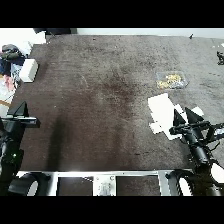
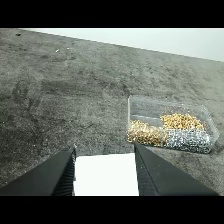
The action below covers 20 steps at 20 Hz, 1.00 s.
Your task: Fold the box and place the chain.
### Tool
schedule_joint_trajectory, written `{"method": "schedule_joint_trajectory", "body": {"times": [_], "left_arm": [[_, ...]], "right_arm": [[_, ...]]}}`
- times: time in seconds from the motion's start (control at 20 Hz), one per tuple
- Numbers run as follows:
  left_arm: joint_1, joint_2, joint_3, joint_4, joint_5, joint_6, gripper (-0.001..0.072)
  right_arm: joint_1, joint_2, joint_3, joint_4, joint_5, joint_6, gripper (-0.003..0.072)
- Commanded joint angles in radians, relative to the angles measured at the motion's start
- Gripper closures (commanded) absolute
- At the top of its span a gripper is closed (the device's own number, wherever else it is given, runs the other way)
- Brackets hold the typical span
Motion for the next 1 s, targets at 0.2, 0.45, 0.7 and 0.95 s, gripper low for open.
{"method": "schedule_joint_trajectory", "body": {"times": [0.2, 0.45, 0.7, 0.95], "left_arm": [[0.000, 0.000, -0.001, 0.000, 0.000, 0.000, 0.0696], [0.000, 0.000, -0.001, 0.000, 0.001, 0.000, 0.0696], [0.000, 0.000, -0.001, 0.000, 0.000, 0.000, 0.0696], [0.000, 0.000, -0.001, 0.000, 0.000, 0.000, 0.0696]], "right_arm": [[0.001, 0.000, 0.002, 0.013, 0.008, 0.001, 0.0291], [0.001, -0.031, 0.083, 0.011, -0.018, 0.060, 0.0261], [0.000, -0.280, 0.293, 0.002, -0.053, 0.060, 0.0261], [-0.071, -0.699, 0.560, 0.003, 0.013, 0.120, 0.0260]]}}
